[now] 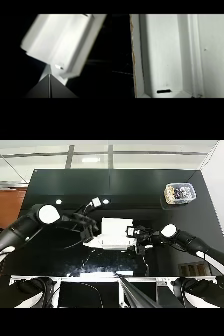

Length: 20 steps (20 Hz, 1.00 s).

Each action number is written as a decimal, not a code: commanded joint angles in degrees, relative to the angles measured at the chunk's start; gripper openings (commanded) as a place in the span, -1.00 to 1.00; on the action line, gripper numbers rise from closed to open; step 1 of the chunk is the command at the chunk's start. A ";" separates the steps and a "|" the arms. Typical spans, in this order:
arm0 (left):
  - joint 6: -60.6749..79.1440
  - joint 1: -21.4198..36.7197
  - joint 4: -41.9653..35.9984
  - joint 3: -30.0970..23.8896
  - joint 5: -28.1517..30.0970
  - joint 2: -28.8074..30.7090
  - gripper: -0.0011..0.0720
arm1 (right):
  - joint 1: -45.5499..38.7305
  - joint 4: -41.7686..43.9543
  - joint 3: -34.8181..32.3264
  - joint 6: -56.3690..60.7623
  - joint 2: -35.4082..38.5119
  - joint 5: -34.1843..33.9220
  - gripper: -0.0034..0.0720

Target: Fold the box and place the chain.

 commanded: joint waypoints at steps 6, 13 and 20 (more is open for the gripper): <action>13.16 -2.69 0.59 -10.75 10.64 2.12 0.97 | -0.02 0.04 -0.02 0.00 -0.02 -0.02 -0.40; 20.55 -6.45 0.52 -11.13 15.45 -2.91 0.97 | -0.02 0.07 -0.02 0.00 -0.02 -0.02 -0.40; 20.52 -6.34 -7.80 -11.13 16.72 -4.13 -0.04 | -0.02 0.07 -0.02 0.00 -0.02 -0.02 -0.40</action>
